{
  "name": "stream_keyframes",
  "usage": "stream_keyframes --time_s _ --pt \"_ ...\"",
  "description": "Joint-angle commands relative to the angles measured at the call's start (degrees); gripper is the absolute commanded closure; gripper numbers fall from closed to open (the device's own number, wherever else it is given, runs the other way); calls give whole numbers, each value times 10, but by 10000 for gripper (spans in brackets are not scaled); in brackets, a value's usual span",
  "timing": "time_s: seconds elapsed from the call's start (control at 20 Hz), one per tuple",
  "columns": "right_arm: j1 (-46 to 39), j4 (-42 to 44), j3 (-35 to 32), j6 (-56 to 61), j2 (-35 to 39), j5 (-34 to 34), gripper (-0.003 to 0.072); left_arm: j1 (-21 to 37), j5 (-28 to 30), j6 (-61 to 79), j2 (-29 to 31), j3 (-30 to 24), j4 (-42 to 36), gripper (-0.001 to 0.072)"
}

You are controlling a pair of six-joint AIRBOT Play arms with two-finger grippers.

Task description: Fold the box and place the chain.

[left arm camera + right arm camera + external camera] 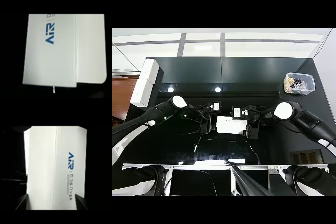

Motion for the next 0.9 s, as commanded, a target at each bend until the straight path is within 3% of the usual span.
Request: stream_keyframes --time_s 0.0,0.5,0.85 --pt "1 -1 0 0 -5 -24 26 0 0 0 0 1 0 177" --pt "-1 -16 0 11 -5 -72 27 0 -2 0 0 0 0 177" --pt "-1 -13 12 35 -5 -71 28 0 -11 0 0 0 0 177"
